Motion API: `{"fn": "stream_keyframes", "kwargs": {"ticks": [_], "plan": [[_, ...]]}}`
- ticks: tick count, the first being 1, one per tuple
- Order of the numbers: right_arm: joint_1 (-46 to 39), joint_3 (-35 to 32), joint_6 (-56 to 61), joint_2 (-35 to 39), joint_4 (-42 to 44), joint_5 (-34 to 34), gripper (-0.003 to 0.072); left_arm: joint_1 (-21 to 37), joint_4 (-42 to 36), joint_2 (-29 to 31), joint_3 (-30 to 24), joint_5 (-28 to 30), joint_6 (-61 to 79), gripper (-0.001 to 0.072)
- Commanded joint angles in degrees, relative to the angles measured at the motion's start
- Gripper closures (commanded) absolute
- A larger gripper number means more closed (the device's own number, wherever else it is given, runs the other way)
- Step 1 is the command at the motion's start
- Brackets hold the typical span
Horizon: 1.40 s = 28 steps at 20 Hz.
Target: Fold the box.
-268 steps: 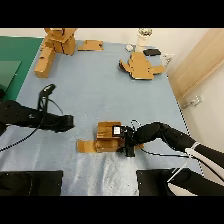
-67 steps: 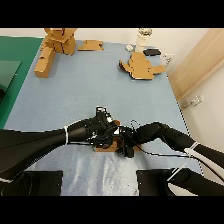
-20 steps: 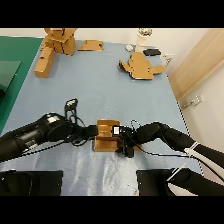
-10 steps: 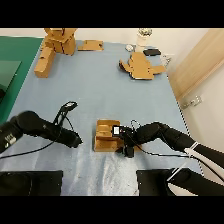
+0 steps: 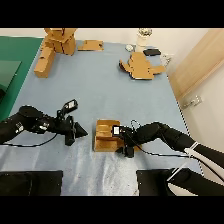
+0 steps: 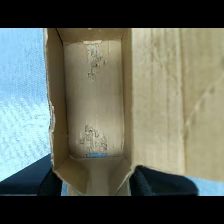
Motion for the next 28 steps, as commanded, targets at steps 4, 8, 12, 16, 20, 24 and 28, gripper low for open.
{"fn": "stream_keyframes", "kwargs": {"ticks": [4,8,12,16,20,24,28], "plan": [[0.0,0.0,0.0,0.0,0.0,0.0,0.0180,-7.1,6.1,2.8,-2.8,10.1,19.1,0.0695],[0.0,0.0,0.0,0.0,0.0,0.0,0.0180,-11.8,5.7,3.1,-4.9,13.5,19.1,0.0102],[0.0,0.0,0.0,0.0,0.0,0.0,0.0180,-13.1,3.7,1.7,-5.2,13.8,18.1,-0.0011],[0.0,0.0,0.0,0.0,0.0,0.0,0.0181,-13.3,-5.3,0.1,-5.2,15.0,18.2,-0.0011],[0.0,0.0,0.0,0.0,0.0,0.0,0.0180,-16.2,-6.4,-2.2,-5.2,18.2,18.5,-0.0011],[0.0,0.0,0.0,0.0,0.0,0.0,0.0180,-18.4,-5.6,-2.4,-4.9,18.7,18.3,-0.0011],[0.0,0.0,0.0,0.0,0.0,0.0,0.0180,-18.4,-5.9,-2.5,-4.9,18.9,18.3,-0.0011]]}}
